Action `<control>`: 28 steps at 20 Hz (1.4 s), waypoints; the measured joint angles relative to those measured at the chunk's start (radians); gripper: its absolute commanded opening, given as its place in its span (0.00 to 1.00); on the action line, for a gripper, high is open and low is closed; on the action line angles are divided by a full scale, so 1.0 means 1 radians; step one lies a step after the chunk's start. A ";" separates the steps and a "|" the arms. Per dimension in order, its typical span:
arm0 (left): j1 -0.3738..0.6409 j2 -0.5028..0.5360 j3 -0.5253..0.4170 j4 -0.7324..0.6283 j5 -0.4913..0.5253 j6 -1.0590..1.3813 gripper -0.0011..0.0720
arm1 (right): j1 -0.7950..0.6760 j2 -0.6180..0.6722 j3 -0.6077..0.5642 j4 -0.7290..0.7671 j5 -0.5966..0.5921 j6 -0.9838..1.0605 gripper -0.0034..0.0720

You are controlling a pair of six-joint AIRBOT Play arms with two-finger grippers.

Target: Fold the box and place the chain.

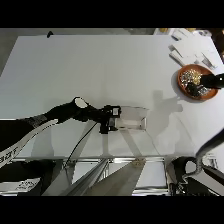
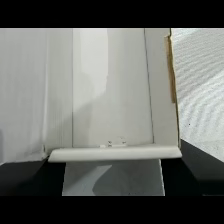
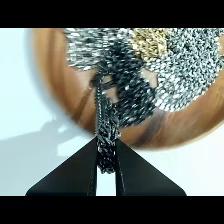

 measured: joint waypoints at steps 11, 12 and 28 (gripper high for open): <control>0.000 0.000 0.000 0.000 0.000 0.000 0.14 | 0.031 0.333 0.000 0.246 0.264 -0.032 0.07; 0.000 0.000 0.000 0.000 0.000 0.000 0.14 | 0.054 0.354 0.000 0.257 0.285 -0.034 0.07; 0.000 0.000 0.000 0.000 0.000 0.000 0.14 | 0.588 0.465 -0.009 0.383 0.404 -0.031 0.07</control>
